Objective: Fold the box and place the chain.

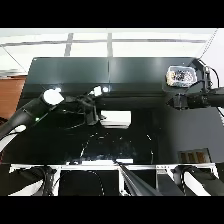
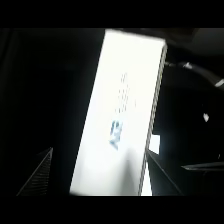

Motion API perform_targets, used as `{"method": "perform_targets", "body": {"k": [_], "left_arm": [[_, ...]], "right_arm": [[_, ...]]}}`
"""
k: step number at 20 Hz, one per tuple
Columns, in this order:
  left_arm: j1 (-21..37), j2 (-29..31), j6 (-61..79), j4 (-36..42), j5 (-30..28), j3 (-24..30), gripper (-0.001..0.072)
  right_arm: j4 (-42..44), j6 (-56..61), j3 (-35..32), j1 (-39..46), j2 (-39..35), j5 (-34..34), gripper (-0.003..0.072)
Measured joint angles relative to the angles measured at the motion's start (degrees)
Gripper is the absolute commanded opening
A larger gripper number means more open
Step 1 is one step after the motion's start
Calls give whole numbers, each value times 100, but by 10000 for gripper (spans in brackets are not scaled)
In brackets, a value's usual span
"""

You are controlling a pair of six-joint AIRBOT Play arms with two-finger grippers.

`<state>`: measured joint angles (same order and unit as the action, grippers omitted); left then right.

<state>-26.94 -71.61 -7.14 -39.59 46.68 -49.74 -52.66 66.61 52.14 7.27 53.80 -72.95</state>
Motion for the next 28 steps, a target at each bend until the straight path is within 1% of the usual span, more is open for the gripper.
{"method": "perform_targets", "body": {"k": [3, 5, 8, 11, 15, 24, 28], "left_arm": [[-382, -634, -448, -66, 55, -750, 715], [-533, -1102, -680, -109, 133, -1207, 715], [-638, -1587, -1005, -151, 297, -1602, 715], [-680, -1779, -1141, -186, 551, -1746, 715], [-702, -1867, -1235, -267, 804, -1814, 715], [-752, -1897, -1261, -708, 997, -1836, 714], [-872, -1897, -1276, -1051, 1075, -1860, 714]], "right_arm": [[-50, 94, -22, 72, -37, 37, 15], [-63, 125, -28, 92, -44, 24, 15], [-72, 146, -31, 107, -55, 0, 15], [-87, 162, -31, 114, -55, 4, 15], [-96, 179, -31, 114, -55, 101, 16], [-83, 177, -31, 109, -55, 109, 16], [-79, 177, -31, 109, -55, 105, 15]]}}
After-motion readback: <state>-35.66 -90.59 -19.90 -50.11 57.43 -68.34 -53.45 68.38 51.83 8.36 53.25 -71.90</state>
